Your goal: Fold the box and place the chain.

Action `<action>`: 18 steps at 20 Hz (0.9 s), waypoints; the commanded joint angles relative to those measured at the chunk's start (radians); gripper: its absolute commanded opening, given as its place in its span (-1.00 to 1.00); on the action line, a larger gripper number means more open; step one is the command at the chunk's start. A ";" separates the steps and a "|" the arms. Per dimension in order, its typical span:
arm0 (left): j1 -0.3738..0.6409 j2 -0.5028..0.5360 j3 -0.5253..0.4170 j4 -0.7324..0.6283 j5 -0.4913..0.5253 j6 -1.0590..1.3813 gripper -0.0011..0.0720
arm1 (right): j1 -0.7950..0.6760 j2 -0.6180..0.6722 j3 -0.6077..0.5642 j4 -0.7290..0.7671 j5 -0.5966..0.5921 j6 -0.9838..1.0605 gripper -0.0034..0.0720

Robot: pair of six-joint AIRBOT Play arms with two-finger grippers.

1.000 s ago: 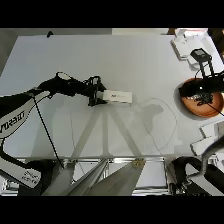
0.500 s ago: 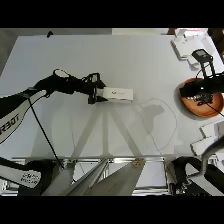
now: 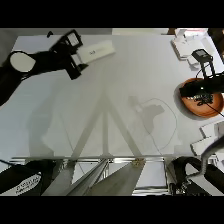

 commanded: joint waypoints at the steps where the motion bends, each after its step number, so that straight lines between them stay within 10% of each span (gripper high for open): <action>1: 0.044 0.116 0.001 0.558 0.014 -0.718 -0.95 | -0.001 0.001 0.001 0.000 0.000 0.000 -0.88; 7: 0.382 0.120 -0.001 0.541 -0.190 -1.149 -0.95 | -0.001 0.001 0.001 0.000 0.000 0.000 -0.88; 18: 0.489 -0.134 -0.251 0.441 0.024 -1.140 -0.93 | -0.001 0.001 0.001 0.000 0.000 0.000 -0.88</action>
